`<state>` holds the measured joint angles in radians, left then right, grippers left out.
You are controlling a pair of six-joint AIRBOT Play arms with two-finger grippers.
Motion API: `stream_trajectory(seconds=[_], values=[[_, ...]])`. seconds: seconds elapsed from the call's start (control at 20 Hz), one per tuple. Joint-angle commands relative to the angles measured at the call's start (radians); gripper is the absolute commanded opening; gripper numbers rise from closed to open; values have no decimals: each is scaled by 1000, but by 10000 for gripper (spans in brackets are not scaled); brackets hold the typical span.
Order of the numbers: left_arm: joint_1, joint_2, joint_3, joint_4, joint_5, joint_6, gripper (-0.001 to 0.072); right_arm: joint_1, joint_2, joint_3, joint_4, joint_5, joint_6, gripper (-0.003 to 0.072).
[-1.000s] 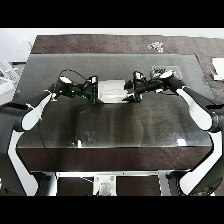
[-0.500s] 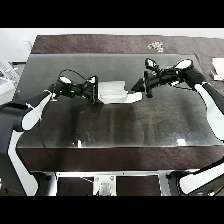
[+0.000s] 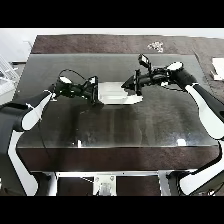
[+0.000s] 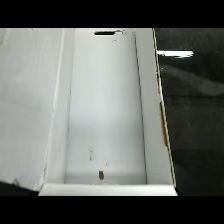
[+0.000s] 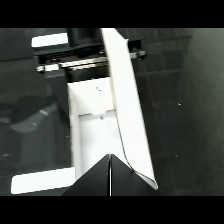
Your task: Fold the box and place the chain.
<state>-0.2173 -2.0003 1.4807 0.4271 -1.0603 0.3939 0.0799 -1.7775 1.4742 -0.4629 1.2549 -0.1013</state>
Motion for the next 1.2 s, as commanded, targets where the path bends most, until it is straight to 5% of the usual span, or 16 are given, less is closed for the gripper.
stream_trajectory(seconds=[0.0, 0.25, 0.8, 1.15], values=[[0, 0, 0, -2, -6, -1, 487, 13, -30, 2, 43, -117, -59, 16], [0, 0, 0, -2, -6, -1, 487, 13, -40, 2, 104, -236, -94, 16], [0, 0, 0, -2, -6, 0, 487, 39, -150, 1, -23, -241, -90, 16], [0, 0, 0, -2, -6, 0, 487, 35, -72, 60, -20, -181, -89, 13]])
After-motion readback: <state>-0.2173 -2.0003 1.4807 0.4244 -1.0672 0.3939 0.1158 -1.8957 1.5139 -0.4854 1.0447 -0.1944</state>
